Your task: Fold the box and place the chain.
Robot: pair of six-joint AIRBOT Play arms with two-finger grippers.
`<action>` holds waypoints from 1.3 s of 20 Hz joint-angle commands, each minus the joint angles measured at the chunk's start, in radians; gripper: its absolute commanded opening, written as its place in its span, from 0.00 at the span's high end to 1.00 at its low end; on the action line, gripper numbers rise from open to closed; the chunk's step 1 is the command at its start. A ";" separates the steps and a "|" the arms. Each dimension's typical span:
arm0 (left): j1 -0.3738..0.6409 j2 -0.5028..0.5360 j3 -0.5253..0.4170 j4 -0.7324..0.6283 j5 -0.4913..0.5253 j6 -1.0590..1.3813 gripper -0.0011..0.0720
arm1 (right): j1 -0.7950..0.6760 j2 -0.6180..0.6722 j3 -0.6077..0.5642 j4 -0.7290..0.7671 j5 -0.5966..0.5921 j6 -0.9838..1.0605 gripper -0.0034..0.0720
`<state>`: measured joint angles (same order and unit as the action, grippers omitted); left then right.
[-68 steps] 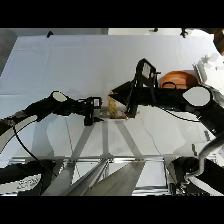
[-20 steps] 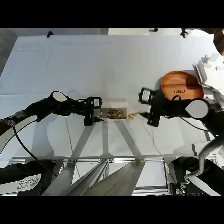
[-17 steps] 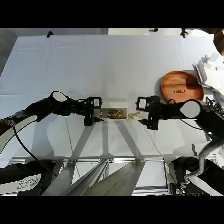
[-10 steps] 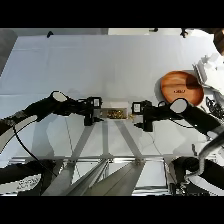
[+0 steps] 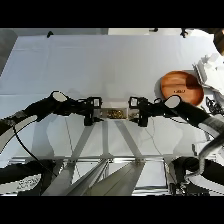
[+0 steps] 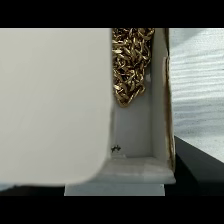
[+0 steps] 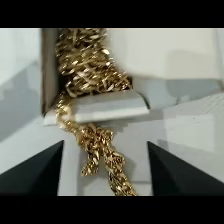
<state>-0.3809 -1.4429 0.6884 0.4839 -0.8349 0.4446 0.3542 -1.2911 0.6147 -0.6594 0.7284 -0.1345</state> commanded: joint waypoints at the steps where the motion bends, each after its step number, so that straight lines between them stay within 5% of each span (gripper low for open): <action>1: 0.000 0.000 0.000 0.000 0.000 0.000 0.39 | 0.000 -0.043 0.026 0.003 0.034 0.059 0.29; 8: 0.000 -0.001 0.000 0.000 0.001 0.000 0.39 | -0.001 -0.103 0.026 -0.033 -0.025 0.123 0.32; 11: 0.000 0.000 0.000 0.000 0.000 0.000 0.39 | -0.001 -0.102 0.029 -0.103 -0.052 0.217 0.75; 14: 0.000 -0.001 0.000 0.000 0.000 0.000 0.39 | -0.001 -0.093 0.029 -0.207 0.007 0.244 0.94; 19: 0.000 0.000 0.000 0.000 0.000 0.000 0.39 | 0.000 0.038 0.029 -0.441 0.153 0.384 0.94; 26: 0.000 -0.001 0.000 0.000 0.000 0.000 0.39 | 0.056 0.317 0.045 -0.433 0.220 0.637 0.94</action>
<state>-0.3809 -1.4429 0.6884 0.4839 -0.8349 0.4446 0.3779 -1.0718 0.6487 -1.0801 0.9188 0.3866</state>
